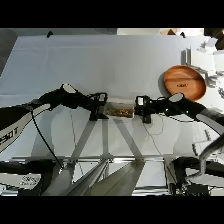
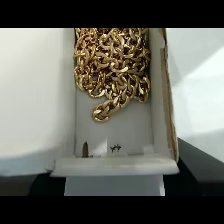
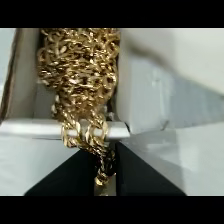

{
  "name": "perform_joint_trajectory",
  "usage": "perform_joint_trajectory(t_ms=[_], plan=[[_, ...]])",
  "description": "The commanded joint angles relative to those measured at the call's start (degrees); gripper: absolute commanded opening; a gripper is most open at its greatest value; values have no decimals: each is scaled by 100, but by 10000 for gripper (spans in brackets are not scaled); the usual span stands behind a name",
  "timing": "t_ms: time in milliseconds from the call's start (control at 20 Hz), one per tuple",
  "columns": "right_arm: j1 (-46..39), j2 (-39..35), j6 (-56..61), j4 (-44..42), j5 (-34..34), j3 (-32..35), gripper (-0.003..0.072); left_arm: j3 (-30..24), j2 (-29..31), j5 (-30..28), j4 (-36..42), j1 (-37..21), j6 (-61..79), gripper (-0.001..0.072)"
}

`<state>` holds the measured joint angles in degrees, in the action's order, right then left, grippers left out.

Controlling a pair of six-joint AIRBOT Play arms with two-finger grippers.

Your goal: Fold the box and place the chain.

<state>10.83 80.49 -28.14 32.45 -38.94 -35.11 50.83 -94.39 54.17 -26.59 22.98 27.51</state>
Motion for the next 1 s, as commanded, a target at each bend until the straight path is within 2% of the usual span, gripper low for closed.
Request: perform_joint_trajectory(t_ms=[0,300,500,600,700,800,900,950], plan=[[-61,-468,715,678,238,-7,9,0,0,70,-44,-2,33,393],[-83,-1611,1414,1130,48,-9,10,0,2,68,-46,-2,31,393],[-83,-2334,1987,994,-885,-13,10,0,2,68,-46,-2,33,393],[-83,-2603,2133,494,-1445,-13,9,0,2,68,-44,-2,31,393],[-83,-2680,2129,-483,-1853,-13,10,0,2,68,-44,-4,33,393],[-83,-2667,2127,-1344,-1912,-13,10,0,2,68,-44,-2,31,393],[-83,-2667,2127,-1733,-1869,-13,12,0,2,70,-44,-2,31,393],[-83,-2667,2129,-1738,-1912,-13,65,0,2,70,-44,-2,31,393]])
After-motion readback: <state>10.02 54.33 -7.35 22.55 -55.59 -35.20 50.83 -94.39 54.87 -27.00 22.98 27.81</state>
